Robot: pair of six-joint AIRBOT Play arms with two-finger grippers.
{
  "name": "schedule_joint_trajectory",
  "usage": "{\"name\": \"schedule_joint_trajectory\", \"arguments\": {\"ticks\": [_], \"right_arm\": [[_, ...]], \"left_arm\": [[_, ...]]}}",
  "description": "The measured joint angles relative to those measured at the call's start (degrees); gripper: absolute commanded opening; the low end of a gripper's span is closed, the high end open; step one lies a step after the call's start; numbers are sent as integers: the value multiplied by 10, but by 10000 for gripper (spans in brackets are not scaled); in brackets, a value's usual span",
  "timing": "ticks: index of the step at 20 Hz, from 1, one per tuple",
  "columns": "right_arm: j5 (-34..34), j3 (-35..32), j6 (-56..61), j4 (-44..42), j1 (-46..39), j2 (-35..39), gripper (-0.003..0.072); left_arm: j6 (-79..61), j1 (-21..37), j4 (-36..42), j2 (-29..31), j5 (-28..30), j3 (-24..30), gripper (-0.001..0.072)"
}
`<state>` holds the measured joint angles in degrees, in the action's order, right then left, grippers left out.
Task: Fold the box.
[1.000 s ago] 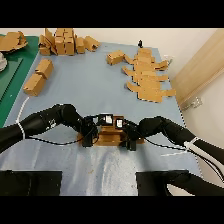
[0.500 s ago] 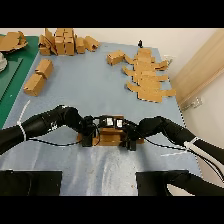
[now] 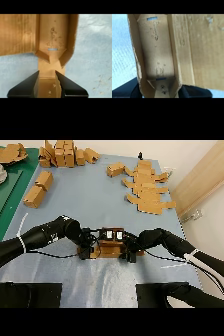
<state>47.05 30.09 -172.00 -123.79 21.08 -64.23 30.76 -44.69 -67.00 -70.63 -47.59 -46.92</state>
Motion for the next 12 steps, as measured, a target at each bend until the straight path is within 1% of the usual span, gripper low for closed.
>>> {"name": "schedule_joint_trajectory", "arguments": {"ticks": [5,8,10,12], "right_arm": [[0,0,0,0,0,0,522],[0,0,0,0,0,0,522],[0,0,0,0,0,0,523],[0,0,0,0,0,0,522]], "left_arm": [[23,-7,9,0,-9,-3,310],[27,2,13,7,-10,0,310],[3,19,31,29,-5,17,310],[-26,33,47,66,7,49,311]]}}
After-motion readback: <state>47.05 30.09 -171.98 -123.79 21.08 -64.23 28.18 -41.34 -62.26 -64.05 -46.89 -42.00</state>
